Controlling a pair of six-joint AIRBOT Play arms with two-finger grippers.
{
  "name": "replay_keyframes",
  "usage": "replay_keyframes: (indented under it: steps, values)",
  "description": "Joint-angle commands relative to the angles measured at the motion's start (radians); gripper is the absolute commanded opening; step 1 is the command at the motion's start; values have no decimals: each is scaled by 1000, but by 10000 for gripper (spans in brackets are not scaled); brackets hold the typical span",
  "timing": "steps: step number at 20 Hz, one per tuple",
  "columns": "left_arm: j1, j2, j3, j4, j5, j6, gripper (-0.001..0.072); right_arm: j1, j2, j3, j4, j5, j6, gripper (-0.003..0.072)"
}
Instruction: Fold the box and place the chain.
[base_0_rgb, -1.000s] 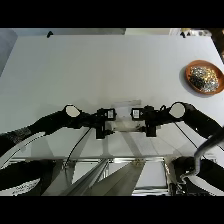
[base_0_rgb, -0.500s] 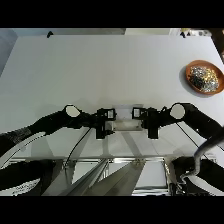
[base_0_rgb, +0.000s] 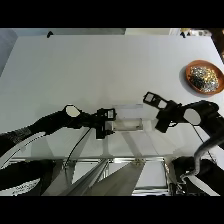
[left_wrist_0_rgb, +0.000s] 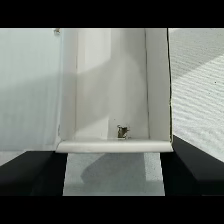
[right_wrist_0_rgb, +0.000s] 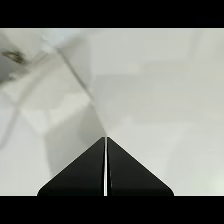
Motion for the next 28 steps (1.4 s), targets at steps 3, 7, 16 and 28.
replay_keyframes:
  steps: [3,7,16,28]
  values:
    - [0,0,0,0,0,1,312,-192,24,6,-153,32,209,22]
    - [0,0,0,0,0,0,312,-364,-100,6,100,77,161,22]
    - [0,0,0,0,0,0,312,-473,-366,-15,583,173,-48,23]
    - [0,0,0,0,0,1,312,-472,-393,-37,898,197,-178,29]
